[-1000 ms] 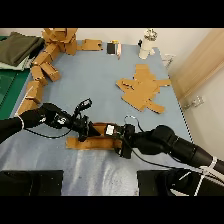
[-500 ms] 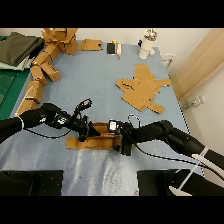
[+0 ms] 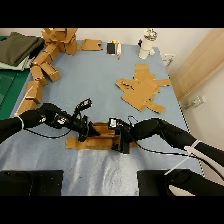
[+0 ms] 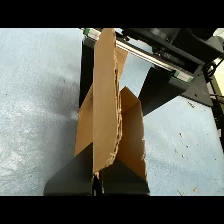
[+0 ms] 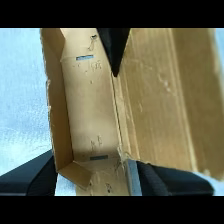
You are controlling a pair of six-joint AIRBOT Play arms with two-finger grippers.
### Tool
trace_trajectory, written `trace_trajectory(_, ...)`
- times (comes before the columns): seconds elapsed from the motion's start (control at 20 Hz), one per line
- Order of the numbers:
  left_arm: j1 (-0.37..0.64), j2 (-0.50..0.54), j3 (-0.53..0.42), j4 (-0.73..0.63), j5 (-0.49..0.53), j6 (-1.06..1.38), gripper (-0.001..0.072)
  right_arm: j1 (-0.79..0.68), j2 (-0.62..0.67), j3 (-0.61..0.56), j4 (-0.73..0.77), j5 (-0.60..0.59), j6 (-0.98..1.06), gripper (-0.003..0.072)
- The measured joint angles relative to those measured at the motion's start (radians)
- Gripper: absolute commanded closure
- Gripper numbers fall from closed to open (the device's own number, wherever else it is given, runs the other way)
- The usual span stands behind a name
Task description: Fold the box.
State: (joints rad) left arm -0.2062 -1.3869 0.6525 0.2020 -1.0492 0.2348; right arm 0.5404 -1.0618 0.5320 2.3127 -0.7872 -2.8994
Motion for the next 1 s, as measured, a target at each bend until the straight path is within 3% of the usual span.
trace_trajectory(0.45,0.000,0.000,0.000,0.000,0.000,0.000,0.0695,-0.004,-0.031,-0.001,-0.025,-0.011,0.042,-0.0022)
trace_trajectory(0.8,0.000,0.000,0.000,0.000,0.000,0.000,0.0695,0.013,-0.074,-0.001,0.000,-0.007,-0.060,-0.0007)
trace_trajectory(0.9,0.000,0.000,0.000,0.000,0.000,0.000,0.0695,0.014,-0.076,-0.001,0.005,-0.005,-0.072,0.0128)
trace_trajectory(1.0,0.000,0.000,0.000,0.000,0.000,0.000,0.0695,0.014,-0.078,-0.001,0.006,-0.002,-0.084,0.0131)
